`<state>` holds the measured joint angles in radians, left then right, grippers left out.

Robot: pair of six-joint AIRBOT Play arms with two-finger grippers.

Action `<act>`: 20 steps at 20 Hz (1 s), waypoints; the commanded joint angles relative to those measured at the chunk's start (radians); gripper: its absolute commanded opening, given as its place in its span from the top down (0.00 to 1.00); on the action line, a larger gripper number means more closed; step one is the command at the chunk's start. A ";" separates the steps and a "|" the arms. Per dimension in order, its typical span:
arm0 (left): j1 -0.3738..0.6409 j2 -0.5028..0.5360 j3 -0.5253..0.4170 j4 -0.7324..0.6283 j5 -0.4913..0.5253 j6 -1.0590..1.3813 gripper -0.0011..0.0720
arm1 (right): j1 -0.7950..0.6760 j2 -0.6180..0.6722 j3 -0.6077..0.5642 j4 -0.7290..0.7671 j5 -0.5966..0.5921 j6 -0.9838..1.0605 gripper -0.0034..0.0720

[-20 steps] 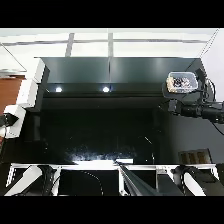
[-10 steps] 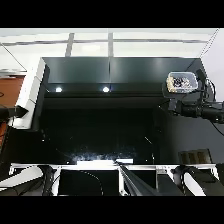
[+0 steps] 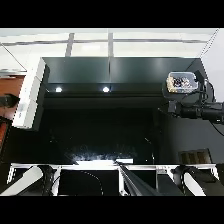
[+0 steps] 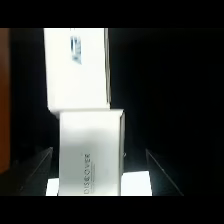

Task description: Fold the box and place the chain.

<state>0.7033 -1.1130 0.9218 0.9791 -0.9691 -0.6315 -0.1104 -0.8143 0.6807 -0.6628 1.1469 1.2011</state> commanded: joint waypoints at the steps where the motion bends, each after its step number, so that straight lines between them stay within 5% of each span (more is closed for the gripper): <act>1: -0.052 0.147 0.037 -0.063 -0.033 -0.168 0.11 | 0.000 0.000 0.000 -0.001 -0.005 -0.061 0.93; 3: -0.146 0.199 0.034 -0.111 -0.093 -0.246 0.95 | 0.001 0.001 0.000 -0.015 -0.010 -0.079 0.93; 6: -0.424 0.249 -0.062 -0.213 -0.201 -0.264 0.95 | 0.064 0.025 -0.005 -0.206 -0.028 -0.064 0.93; 9: -0.759 0.340 -0.261 -0.097 0.033 -0.400 0.95 | 0.172 0.046 -0.071 -0.439 -0.238 0.057 0.93; 11: -0.894 0.385 -0.350 -0.008 0.148 -0.470 0.95 | 0.182 0.046 -0.087 -0.519 -0.242 0.072 0.93; 20: -0.924 0.401 -0.377 0.006 0.214 -0.476 0.94 | 0.183 0.046 -0.087 -0.520 -0.216 0.072 0.93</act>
